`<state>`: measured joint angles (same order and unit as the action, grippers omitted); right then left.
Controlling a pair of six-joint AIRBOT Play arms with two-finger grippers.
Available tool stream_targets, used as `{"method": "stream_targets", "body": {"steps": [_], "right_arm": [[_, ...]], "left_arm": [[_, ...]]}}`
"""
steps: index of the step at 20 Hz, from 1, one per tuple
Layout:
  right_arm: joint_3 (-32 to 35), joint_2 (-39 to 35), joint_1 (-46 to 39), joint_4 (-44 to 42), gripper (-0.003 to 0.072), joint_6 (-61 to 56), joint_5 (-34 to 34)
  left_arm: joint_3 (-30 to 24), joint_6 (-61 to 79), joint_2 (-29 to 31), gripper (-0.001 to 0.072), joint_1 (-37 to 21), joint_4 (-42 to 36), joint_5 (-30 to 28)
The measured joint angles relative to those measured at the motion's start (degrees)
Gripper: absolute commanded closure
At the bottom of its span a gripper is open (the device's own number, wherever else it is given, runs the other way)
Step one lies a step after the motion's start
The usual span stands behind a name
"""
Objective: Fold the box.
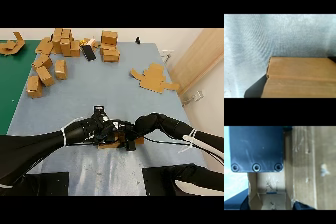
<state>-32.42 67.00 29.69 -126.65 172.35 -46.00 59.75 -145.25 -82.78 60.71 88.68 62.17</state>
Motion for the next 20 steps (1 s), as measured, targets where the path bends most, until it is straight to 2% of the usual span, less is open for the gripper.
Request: {"method": "stream_targets", "body": {"steps": [14,15,16,17,20], "right_arm": [[0.0,-0.02,-0.02,0.02,0.0104,0.0,0.0],[0.0,-0.02,-0.02,0.02,0.0104,0.0,0.0],[0.0,-0.02,-0.02,0.02,0.0104,0.0,0.0],[0.0,-0.02,-0.02,0.02,0.0104,0.0,0.0],[0.0,-0.02,0.0,0.04,0.0104,0.0,0.02]], "left_arm": [[0.07,0.66,-0.04,0.0695,0.0,-1.07,-0.55],[0.07,1.05,-0.04,0.065,0.0,-1.14,-0.57],[0.04,1.51,-0.04,0.0405,0.0,-1.16,-0.61],[0.11,1.97,-0.04,0.0269,0.0,-1.66,-1.49],[0.33,2.54,0.0,0.0271,0.0,-2.25,-1.09]]}}
